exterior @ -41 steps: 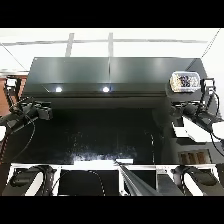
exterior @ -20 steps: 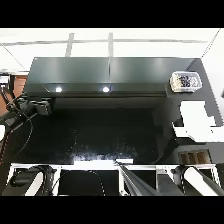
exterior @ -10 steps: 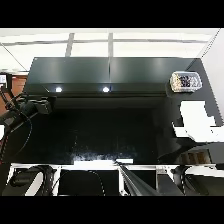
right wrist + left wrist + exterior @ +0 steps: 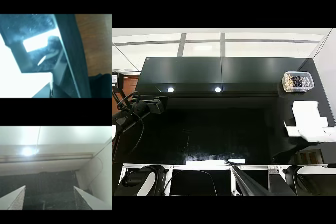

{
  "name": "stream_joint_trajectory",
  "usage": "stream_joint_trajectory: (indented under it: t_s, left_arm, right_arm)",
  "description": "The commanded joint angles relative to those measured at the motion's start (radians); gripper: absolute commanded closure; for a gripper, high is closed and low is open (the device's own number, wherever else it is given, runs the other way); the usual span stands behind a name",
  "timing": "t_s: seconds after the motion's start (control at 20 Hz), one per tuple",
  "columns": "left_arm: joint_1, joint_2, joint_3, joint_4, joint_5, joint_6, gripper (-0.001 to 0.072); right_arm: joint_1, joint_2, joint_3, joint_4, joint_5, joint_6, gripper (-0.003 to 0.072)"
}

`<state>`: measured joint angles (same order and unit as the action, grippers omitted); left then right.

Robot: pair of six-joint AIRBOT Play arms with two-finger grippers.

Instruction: Fold the box and place the chain.

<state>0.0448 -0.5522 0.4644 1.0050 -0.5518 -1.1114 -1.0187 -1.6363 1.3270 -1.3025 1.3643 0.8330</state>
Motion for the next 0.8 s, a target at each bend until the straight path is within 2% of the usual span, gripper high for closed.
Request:
stream_joint_trajectory:
  t_s: [0.0, 0.15, 0.35, 0.5, 0.65, 0.75]
  left_arm:
    - [0.000, 0.000, 0.000, -0.001, 0.000, 0.001, 0.0008]
    - [0.000, 0.000, 0.000, -0.001, -0.001, 0.001, 0.0008]
    - [0.000, 0.000, 0.000, 0.000, -0.002, 0.001, 0.0008]
    - [0.000, 0.000, 0.000, 0.000, -0.027, 0.001, 0.0008]
    - [-0.001, 0.000, 0.000, -0.005, -0.061, 0.000, 0.0009]
    - [-0.002, -0.002, -0.001, -0.049, -0.088, 0.000, 0.0008]
  right_arm:
    - [0.000, -0.001, 0.001, 0.065, 0.052, -0.026, 0.0677]
    - [0.007, 0.048, -0.053, 0.245, 0.069, -0.027, 0.0678]
    - [0.086, 0.190, -0.216, 0.301, 0.072, -0.027, 0.0677]
    - [0.197, 0.343, -0.353, 0.386, 0.068, -0.018, 0.0677]
    - [0.340, 0.502, -0.484, 0.548, 0.025, 0.038, 0.0677]
    - [0.454, 0.617, -0.583, 0.578, -0.025, 0.038, 0.0678]
